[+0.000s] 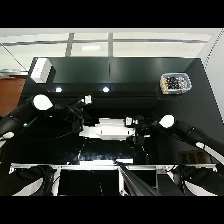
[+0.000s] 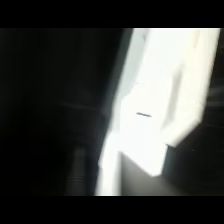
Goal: Fold the box and place the chain.
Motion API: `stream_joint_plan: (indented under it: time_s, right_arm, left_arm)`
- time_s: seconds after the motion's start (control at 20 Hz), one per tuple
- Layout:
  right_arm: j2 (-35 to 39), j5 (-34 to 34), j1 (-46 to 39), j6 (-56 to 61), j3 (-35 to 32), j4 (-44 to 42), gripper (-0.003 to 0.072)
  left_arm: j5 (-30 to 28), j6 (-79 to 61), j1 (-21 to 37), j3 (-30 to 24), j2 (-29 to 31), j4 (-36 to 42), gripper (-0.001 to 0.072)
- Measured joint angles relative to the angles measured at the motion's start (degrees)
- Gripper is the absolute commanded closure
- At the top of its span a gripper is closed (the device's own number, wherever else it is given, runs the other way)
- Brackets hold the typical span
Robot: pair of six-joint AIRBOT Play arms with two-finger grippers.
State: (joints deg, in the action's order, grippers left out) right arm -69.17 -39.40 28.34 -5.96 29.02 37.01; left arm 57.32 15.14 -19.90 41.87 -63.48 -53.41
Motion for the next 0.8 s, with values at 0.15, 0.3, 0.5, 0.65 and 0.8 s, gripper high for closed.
stream_joint_plan:
  time_s: [0.15,0.3,0.5,0.65,0.8]
  right_arm:
    - [0.00,0.02,0.02,0.00,0.00,0.00,0.0208]
    - [0.00,0.04,0.02,0.00,0.00,0.00,0.0209]
    - [0.00,0.04,0.02,-0.02,0.00,0.02,0.0209]
    - [0.00,0.04,0.00,-0.02,0.00,0.00,0.0209]
    - [0.00,0.04,0.00,0.00,0.00,0.00,0.0209]
  left_arm:
    - [5.84,3.56,0.04,-0.24,1.38,1.20,0.0679]
    - [7.28,5.14,-1.03,-0.90,1.88,6.97,0.0679]
    - [-0.83,5.88,-2.73,-1.38,1.29,14.97,0.0679]
    - [-7.48,6.25,-4.11,-1.49,-1.25,18.10,0.0679]
    - [-12.35,6.25,-5.27,-1.53,-4.39,19.47,0.0679]
